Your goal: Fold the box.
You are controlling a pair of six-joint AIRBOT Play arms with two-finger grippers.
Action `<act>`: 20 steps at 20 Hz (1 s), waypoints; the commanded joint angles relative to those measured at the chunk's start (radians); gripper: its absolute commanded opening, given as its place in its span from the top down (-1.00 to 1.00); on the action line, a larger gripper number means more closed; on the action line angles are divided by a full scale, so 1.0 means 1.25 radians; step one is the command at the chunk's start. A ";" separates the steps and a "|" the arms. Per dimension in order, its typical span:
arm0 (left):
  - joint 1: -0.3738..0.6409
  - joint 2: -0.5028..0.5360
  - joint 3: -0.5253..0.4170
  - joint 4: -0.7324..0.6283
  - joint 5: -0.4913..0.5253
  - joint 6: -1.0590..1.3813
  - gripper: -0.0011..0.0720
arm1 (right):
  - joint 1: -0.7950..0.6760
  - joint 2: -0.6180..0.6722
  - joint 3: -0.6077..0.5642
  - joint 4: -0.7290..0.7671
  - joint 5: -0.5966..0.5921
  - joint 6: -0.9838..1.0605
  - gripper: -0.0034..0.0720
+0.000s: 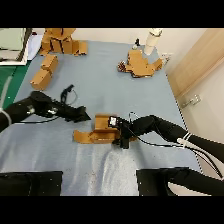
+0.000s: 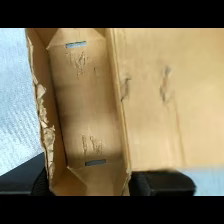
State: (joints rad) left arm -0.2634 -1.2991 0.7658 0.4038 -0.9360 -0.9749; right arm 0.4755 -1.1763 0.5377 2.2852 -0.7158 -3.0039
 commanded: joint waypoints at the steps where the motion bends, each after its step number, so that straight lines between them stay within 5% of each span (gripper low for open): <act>1: 0.140 0.066 -0.023 0.020 -0.186 0.167 0.94 | 0.000 -0.001 -0.001 0.000 0.000 0.000 -0.42; 4: 0.170 0.125 -0.095 0.036 -0.207 0.395 0.95 | 0.000 -0.001 -0.001 0.000 0.000 0.000 -0.41; 6: 0.108 0.170 -0.142 0.060 -0.141 0.473 0.95 | 0.000 -0.001 -0.001 0.000 0.000 0.000 -0.41; 9: -0.053 0.214 -0.165 0.240 -0.074 0.498 0.93 | 0.000 -0.001 -0.001 -0.002 0.000 0.000 -0.41; 10: -0.103 0.218 -0.165 0.296 -0.046 0.495 0.31 | 0.000 -0.001 -0.001 -0.003 -0.001 0.000 -0.41; 11: -0.141 0.218 -0.166 0.318 -0.011 0.498 -0.79 | 0.000 -0.001 -0.001 -0.003 0.000 0.000 -0.41; 12: -0.167 0.217 -0.167 0.320 0.023 0.504 -0.95 | 0.000 -0.001 -0.001 -0.002 -0.001 0.000 -0.41; 20: -0.254 0.168 -0.166 0.250 0.238 0.625 -0.95 | 0.000 -0.001 -0.001 -0.003 0.000 0.000 -0.41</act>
State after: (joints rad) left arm -0.5484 -1.0718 0.5591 0.7536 -0.7631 -0.2260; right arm 0.4755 -1.1767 0.5373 2.2814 -0.7162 -3.0039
